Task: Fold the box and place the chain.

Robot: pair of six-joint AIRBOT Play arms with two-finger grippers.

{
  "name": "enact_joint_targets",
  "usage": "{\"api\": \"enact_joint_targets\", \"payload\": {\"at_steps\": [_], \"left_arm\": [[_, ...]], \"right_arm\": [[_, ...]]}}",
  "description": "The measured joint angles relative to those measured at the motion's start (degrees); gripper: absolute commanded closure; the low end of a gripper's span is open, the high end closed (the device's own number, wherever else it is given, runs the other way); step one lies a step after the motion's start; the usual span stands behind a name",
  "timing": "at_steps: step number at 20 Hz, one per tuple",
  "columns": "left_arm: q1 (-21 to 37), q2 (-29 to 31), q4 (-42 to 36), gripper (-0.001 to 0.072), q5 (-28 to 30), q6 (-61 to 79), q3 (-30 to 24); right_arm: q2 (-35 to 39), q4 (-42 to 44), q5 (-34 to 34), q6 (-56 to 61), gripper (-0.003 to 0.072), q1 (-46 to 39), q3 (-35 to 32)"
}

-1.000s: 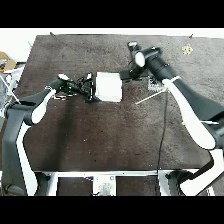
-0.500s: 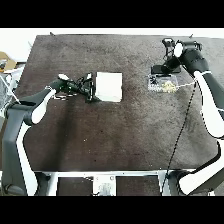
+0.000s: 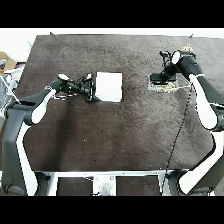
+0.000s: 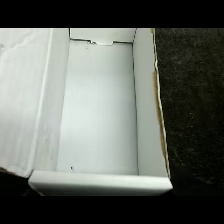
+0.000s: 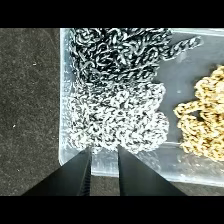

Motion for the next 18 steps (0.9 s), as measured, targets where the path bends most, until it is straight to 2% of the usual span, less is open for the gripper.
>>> {"api": "enact_joint_targets", "payload": {"at_steps": [8,10,11,18], "left_arm": [[0.0,0.0,0.0,0.0318,0.0,0.0,0.0],[0.0,0.0,0.0,0.0318,0.0,0.0,0.0],[0.0,0.0,0.0,0.0318,0.0,0.0,0.0],[0.0,0.0,0.0,0.0318,0.0,0.0,0.0]], "right_arm": [[-2.3,2.5,1.9,-1.5,0.0477,-0.2,0.0],[-2.5,2.8,1.9,-1.6,0.0642,-0.2,0.0],[-2.5,2.9,1.8,-1.6,0.0667,-0.1,0.0],[-1.5,3.0,0.7,-0.3,0.0668,-0.1,0.0]]}}
